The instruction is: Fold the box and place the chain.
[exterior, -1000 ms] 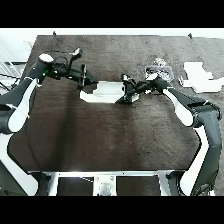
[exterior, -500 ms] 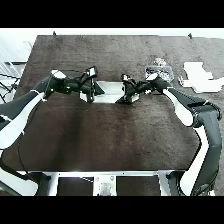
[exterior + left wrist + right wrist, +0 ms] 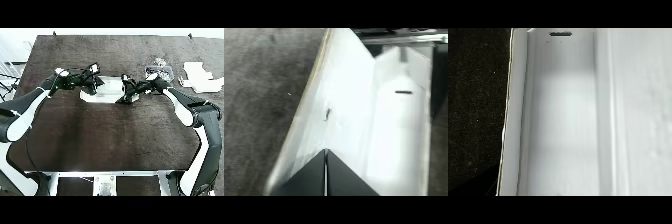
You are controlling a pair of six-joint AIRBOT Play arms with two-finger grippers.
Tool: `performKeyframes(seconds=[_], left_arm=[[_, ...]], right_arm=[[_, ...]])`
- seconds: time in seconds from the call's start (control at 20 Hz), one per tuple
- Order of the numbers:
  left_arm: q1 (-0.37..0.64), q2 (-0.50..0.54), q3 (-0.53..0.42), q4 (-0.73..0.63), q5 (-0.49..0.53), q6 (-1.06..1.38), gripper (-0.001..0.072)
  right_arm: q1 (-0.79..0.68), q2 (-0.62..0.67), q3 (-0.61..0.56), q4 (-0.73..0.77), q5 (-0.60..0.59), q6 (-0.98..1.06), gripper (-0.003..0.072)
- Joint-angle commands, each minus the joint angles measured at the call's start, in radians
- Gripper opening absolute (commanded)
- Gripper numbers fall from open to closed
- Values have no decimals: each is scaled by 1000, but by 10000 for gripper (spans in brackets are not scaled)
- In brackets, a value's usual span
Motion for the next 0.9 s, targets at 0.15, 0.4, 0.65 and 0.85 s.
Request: performKeyframes(seconds=[0.15, 0.4, 0.65, 0.85], left_arm=[[1, -60, 28, 14, 58, -51, 18], [1, -75, 26, 15, 53, -60, 18], [1, -75, 26, 14, 27, -61, 19], [6, -61, 27, 14, 31, -61, 20]], right_arm=[[0, -1, 0, 0, 0, 0, 506], [0, -1, 0, 0, 0, -1, 506], [0, -1, 0, 0, 0, -1, 506], [0, -1, 0, 0, 0, -1, 506]])
